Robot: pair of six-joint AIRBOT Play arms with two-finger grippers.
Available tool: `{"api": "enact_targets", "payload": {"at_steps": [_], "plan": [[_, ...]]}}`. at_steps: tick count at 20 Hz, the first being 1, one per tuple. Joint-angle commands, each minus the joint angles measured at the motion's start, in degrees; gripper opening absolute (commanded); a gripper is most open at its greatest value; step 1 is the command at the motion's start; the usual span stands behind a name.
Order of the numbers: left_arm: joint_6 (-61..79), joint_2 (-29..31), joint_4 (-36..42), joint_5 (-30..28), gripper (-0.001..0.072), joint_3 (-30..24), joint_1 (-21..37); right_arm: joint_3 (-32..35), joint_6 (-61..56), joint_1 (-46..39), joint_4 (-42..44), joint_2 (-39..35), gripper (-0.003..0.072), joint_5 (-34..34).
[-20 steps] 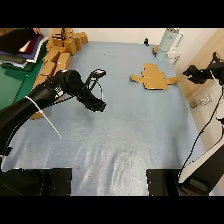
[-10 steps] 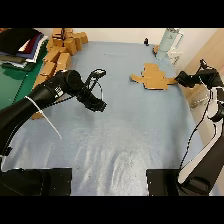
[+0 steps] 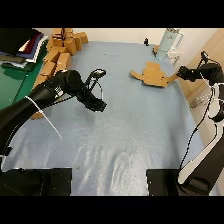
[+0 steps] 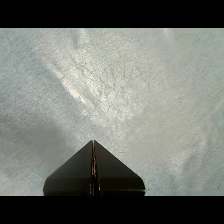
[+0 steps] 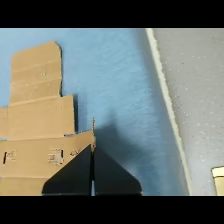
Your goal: Fold the box.
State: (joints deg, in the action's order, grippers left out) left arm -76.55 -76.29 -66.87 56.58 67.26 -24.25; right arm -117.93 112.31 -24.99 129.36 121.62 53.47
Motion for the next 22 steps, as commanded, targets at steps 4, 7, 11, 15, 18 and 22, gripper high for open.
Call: {"api": "enact_targets", "payload": {"at_steps": [4,7,11,15,18,22], "plan": [[0.0,0.0,0.0,0.0,0.0012,0.0,0.0,6.8,2.3,2.6,0.1,-7.9,-0.0004,7.9],[0.0,0.0,0.0,0.0,0.0013,0.0,0.0,15.4,2.3,4.6,-0.1,-15.4,-0.0004,5.9],[0.0,0.0,0.0,0.0,0.0012,0.0,0.0,35.5,2.2,8.2,-0.1,-31.4,-0.0004,-1.2],[0.0,0.0,0.0,0.0,0.0012,0.0,0.0,62.0,-1.8,13.9,-0.7,-50.5,-0.0004,-8.6],[0.0,0.0,0.0,0.0,0.0012,0.0,0.0,79.3,-7.9,18.6,-2.4,-63.9,-0.0004,-13.8],[0.0,0.0,0.0,0.0,0.0013,0.0,0.0,91.2,-12.7,21.2,-5.3,-75.3,0.0003,-13.3]]}}
